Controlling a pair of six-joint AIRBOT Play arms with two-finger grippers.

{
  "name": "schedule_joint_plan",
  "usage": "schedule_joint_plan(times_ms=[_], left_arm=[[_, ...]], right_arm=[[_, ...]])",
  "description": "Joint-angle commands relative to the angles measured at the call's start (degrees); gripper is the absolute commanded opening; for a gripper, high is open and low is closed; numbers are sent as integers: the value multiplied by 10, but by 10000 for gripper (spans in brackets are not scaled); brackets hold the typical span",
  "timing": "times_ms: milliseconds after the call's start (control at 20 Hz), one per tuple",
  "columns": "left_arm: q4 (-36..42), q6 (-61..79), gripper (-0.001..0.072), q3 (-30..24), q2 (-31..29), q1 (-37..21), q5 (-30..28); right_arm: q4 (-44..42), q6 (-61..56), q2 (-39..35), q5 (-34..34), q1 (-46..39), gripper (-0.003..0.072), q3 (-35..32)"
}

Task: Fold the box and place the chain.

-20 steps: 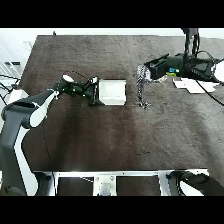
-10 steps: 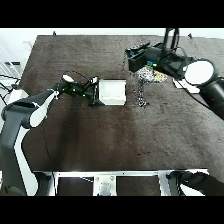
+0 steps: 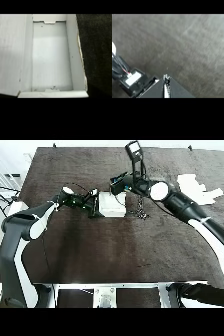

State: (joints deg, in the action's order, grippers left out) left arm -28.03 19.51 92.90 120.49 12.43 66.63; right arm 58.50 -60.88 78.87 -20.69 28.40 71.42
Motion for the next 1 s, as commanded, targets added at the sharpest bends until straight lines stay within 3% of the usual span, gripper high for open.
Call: schedule_joint_plan(times_ms=[0, 350, 500, 550, 600, 650, 950], left_arm=[[0, 0, 350, 0, 0, 0, 0], [0, 0, 350, 0, 0, 0, 0], [0, 0, 350, 0, 0, 0, 0], [0, 0, 350, 0, 0, 0, 0], [0, 0, 350, 0, 0, 0, 0], [0, 0, 350, 0, 0, 0, 0], [0, 0, 350, 0, 0, 0, 0]], right_arm=[[-1, 0, 46, 1, 5, 13, 0], [0, -2, 82, -13, 3, 13, -26], [2, -2, 82, -50, -3, 26, -31], [3, -2, 81, -61, -8, 210, -31], [6, -2, 80, -75, -17, 478, -31], [7, -1, 78, -92, -29, 527, -31], [39, 98, 52, -212, -141, 518, -31]])
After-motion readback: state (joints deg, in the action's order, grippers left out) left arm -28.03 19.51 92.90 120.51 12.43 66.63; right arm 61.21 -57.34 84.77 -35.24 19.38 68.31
